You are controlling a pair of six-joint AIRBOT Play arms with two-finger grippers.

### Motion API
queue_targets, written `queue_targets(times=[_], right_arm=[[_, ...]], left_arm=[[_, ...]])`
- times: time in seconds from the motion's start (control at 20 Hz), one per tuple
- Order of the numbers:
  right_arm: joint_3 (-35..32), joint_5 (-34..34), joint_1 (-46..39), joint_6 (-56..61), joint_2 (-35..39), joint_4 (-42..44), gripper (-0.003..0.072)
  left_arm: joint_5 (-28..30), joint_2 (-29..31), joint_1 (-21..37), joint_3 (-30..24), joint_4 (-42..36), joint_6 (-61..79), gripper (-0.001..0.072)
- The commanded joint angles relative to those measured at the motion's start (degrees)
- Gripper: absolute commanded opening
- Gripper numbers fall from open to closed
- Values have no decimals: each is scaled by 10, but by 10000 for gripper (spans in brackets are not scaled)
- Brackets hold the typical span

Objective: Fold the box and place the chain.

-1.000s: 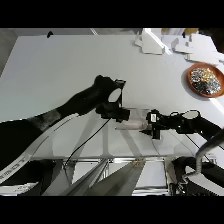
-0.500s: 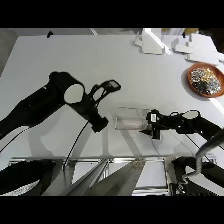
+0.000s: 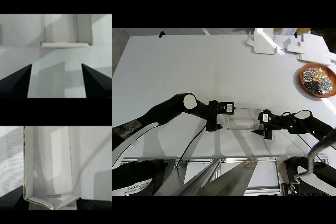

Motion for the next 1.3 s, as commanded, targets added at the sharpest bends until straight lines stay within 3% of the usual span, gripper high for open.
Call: queue_targets(times=[0.0,0.5,1.25], right_arm=[[0,0,0,0,0,0,430],[0,0,0,0,0,0,430],[0,0,0,0,0,0,430]], left_arm=[[50,-27,3,-7,-111,163,708],[49,-31,14,-73,-233,359,709],[46,-59,3,-75,-314,385,709]])
